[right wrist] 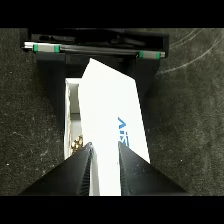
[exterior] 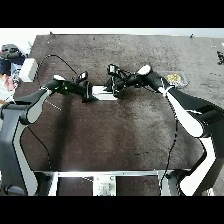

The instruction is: Fold the box and place the chain.

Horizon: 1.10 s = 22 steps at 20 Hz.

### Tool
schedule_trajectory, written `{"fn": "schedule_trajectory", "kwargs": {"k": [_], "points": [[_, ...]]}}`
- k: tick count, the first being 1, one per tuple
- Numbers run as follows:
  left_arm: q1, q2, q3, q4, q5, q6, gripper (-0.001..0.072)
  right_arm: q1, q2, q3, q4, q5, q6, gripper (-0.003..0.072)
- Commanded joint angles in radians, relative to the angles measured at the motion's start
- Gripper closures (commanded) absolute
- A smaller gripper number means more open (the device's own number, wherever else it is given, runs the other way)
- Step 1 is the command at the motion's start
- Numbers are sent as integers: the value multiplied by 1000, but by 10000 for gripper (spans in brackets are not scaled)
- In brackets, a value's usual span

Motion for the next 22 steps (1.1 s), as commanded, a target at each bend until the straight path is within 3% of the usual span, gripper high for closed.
{"fn": "schedule_trajectory", "kwargs": {"k": [1,16,17,22], "points": [[0,0,0,1,-2,2,306,-1,-1,0,-11,8,32,515],[0,0,0,-5,-2,2,306,-3,-2,-63,-9,93,79,510],[0,0,0,-5,-2,2,306,-3,-3,-63,-11,98,91,424],[0,0,0,-5,-2,2,306,-32,-1,-61,72,121,96,424]]}}
